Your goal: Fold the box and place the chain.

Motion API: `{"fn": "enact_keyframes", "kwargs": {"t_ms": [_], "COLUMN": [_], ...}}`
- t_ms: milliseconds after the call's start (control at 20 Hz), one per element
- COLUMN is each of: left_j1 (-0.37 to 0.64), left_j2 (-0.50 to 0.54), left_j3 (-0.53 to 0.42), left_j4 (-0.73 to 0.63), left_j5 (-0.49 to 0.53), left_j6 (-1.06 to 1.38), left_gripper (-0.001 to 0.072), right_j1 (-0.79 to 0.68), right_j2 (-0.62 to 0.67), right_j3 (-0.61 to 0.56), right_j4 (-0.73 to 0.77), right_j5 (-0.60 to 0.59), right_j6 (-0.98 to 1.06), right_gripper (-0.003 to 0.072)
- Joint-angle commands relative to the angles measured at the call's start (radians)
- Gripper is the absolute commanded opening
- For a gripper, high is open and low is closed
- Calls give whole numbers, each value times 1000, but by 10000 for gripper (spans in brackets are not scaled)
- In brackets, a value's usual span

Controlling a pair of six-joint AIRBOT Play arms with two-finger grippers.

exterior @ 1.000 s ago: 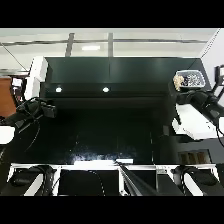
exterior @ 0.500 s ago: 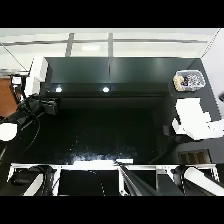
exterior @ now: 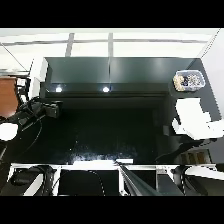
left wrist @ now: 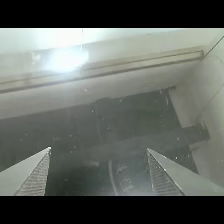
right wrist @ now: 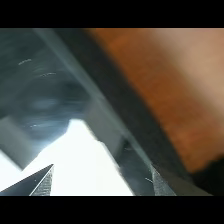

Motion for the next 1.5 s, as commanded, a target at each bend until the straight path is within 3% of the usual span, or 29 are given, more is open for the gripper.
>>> {"fn": "enact_keyframes", "kwargs": {"t_ms": [0, 50, 150, 200, 250, 350, 550, 750, 850, 1000, 1200, 1350, 1450], "left_j1": [0, 0, 0, 0, 0, 0, 0, 0, 0, 0, -42, -124, -180], "left_j2": [0, 0, 0, 0, 0, 0, -2, -6, -6, -6, -17, -62, -120], "left_j3": [0, 0, 0, 0, 0, 0, -3, -3, -11, -29, -28, -27, -27], "left_j4": [-1, -1, -1, -1, -1, -1, -1, -1, -1, -39, -139, -278, -432], "left_j5": [-16, -18, -18, -18, -18, -17, -19, -19, -19, -58, -131, -138, -125], "left_j6": [3, 3, 3, 3, 3, 3, 3, 2, 2, -1, -1, -1, 77], "left_gripper": [710, 710, 710, 710, 709, 709, 709, 709, 709, 708, 709, 709, 704], "right_j1": [-13, -11, -11, -11, -11, -10, 30, 143, 198, 307, 509, 693, 813], "right_j2": [-66, -68, -68, -68, -68, -68, -48, 74, 178, 423, 685, 760, 760], "right_j3": [42, 42, 42, 42, 42, 42, 41, -35, -152, -430, -760, -912, -951], "right_j4": [197, 189, 120, 85, 76, 121, 274, 449, 552, 739, 989, 1118, 1135], "right_j5": [90, 100, 144, 164, 184, 236, 352, 330, 244, 9, -175, -256, -315], "right_j6": [-186, -185, -181, -172, -174, -176, -182, -209, -238, -314, -335, -335, -335], "right_gripper": [701, 591, 441, 309, 85, 20, 20, 20, 20, 20, 20, 20, 21]}}
